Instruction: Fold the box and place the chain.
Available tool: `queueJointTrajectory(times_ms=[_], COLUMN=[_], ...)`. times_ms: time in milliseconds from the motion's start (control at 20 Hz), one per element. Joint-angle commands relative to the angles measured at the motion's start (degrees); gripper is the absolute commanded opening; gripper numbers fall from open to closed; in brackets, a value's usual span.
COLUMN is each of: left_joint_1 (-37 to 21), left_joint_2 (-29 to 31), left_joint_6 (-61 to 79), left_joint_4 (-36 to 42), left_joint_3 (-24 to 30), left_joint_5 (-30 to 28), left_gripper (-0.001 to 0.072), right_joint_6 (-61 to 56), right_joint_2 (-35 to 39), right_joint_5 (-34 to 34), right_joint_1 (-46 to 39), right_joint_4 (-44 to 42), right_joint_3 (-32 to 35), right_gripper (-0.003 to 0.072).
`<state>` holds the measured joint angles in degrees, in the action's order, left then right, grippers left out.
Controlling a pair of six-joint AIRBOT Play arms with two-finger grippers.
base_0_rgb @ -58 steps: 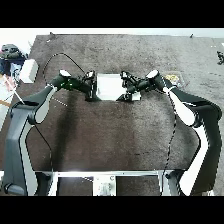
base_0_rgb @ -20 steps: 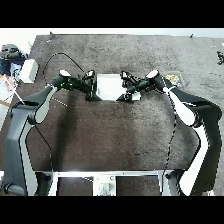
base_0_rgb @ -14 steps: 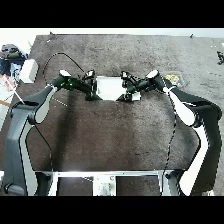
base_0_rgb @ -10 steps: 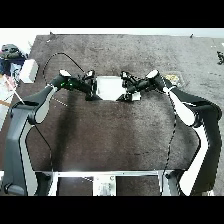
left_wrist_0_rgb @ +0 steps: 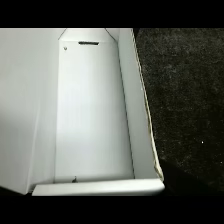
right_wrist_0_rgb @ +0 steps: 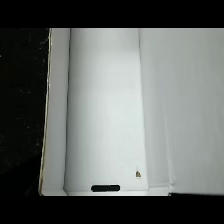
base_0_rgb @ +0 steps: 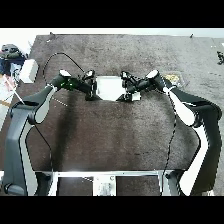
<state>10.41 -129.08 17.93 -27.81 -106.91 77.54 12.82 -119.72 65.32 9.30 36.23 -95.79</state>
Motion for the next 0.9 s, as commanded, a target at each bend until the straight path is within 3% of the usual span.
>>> queueJointTrajectory(times_ms=[0,750,800,850], left_joint_1=[0.0,0.0,0.0,0.0], left_joint_2=[0.0,0.0,0.0,0.0], left_joint_6=[-0.1,-0.1,-0.1,-0.1], left_joint_4=[0.0,0.0,0.0,0.0], left_joint_3=[0.0,0.0,0.0,0.0], left_joint_5=[0.0,0.0,0.0,0.0], left_gripper=[0.0525,0.0526,0.0525,0.0525], right_joint_6=[0.0,0.0,-0.1,-0.2], right_joint_2=[0.0,0.0,0.2,0.3], right_joint_5=[0.0,0.9,0.5,0.2], right_joint_1=[0.0,0.0,0.0,-0.1], right_joint_4=[0.0,0.0,0.0,0.1], right_joint_3=[0.0,0.0,0.0,0.0], right_gripper=[0.0467,0.0469,0.0571,0.072])
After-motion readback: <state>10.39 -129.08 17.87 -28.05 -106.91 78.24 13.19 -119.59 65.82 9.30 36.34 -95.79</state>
